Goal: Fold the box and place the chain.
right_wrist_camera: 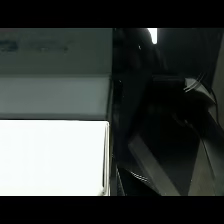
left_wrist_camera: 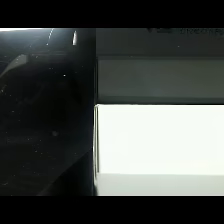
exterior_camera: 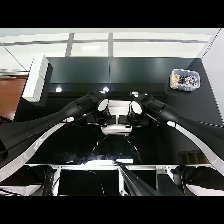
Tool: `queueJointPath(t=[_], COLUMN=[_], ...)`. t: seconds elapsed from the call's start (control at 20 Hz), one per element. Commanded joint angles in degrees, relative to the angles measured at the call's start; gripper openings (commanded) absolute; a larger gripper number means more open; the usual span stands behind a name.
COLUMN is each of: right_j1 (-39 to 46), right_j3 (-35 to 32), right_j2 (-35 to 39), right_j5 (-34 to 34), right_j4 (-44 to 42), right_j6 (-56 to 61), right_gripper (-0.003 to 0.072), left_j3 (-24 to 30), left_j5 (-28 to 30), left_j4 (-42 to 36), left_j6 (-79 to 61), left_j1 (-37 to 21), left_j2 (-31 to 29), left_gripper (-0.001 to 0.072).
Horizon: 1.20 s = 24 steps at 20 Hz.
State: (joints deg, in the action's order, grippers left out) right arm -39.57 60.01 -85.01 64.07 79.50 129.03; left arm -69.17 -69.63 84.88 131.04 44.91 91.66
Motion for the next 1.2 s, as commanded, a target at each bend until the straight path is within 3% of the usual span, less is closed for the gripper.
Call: queueJointPath(t=[0.0,0.05,0.1,0.15,0.45,0.5,0.55,0.6,0.95,1.05,1.15], right_j1=[0.04,0.07,0.04,0.04,0.07,0.20,0.48,0.96,2.75,3.74,5.31], right_j3=[0.28,0.28,0.28,0.28,0.28,0.28,0.33,0.33,0.33,0.28,0.26], right_j2=[0.00,-0.02,-0.02,-0.02,0.00,0.09,0.42,1.18,17.70,23.80,27.96], right_j5=[0.02,0.02,-0.04,-0.09,-0.68,-0.68,-0.70,-0.59,1.44,4.83,9.81], right_j4=[0.50,0.50,0.52,0.55,0.52,0.50,0.55,0.55,3.74,10.91,24.09], right_j6=[-0.02,0.04,0.22,0.20,0.20,0.17,0.13,-1.25,-11.04,-11.08,-12.22], right_gripper=[0.0209,0.0207,0.0145,0.0016,0.0022,0.0139,0.0364,0.0428,0.0427,0.0427,0.0427], left_j3=[-0.04,-0.04,-0.04,-0.04,-0.04,-0.04,-0.04,-0.04,-0.04,-0.04,-0.04], left_j5=[0.13,0.13,0.13,0.15,0.15,0.15,0.15,0.11,0.17,0.15,0.17], left_j4=[-0.11,-0.13,-0.11,-0.11,-0.11,-0.09,-0.09,-0.09,-0.09,-0.07,-0.09], left_j6=[-0.11,-0.11,-0.11,-0.11,-0.11,-0.11,-0.11,-0.11,-0.11,-0.11,-0.11], left_j1=[-0.02,-0.02,-0.02,-0.02,-0.02,-0.02,-0.02,-0.02,-0.02,-0.02,-0.02], left_j2=[0.00,0.00,0.00,0.00,0.00,0.00,0.00,0.00,0.00,0.00,0.00], left_gripper=[0.0032,0.0032,0.0032,0.0032,0.0032,0.0032,0.0032,0.0032,0.0032,0.0032,0.0032])
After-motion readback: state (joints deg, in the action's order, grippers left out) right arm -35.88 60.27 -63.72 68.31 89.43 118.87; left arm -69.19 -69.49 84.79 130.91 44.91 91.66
